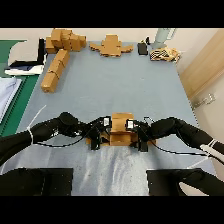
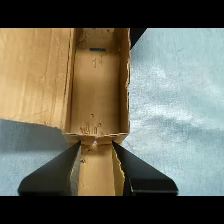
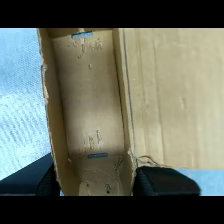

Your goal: Fold the box.

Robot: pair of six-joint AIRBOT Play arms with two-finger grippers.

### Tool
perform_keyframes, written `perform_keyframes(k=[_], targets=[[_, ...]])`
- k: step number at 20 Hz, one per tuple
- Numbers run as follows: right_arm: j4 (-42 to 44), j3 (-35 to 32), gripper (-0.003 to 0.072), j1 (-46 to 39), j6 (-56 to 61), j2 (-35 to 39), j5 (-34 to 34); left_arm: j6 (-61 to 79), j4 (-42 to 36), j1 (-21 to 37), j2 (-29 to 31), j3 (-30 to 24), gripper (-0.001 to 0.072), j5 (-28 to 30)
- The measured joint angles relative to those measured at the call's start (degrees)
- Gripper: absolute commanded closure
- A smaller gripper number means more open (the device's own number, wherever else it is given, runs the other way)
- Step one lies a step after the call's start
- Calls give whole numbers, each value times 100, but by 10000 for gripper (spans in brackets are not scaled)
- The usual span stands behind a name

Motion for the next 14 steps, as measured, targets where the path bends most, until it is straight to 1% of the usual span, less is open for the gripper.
perform_keyframes(k=[1,2,3,6,12,13,14], targets=[[0,0,177,0,0,0,-2,0,-9,-11,-7,0,425,24],[0,0,177,0,0,0,0,0,-13,-17,-13,0,478,52],[0,0,177,0,-2,0,0,-4,-28,-22,-17,0,589,61],[0,0,177,0,-2,0,0,-7,-87,-52,-24,0,597,107],[0,0,177,0,0,0,0,256,-551,-234,-81,0,593,254],[0,0,177,0,-2,0,0,278,-610,-247,-96,0,515,271],[0,0,177,0,0,0,0,293,-645,-256,-107,0,243,282]])
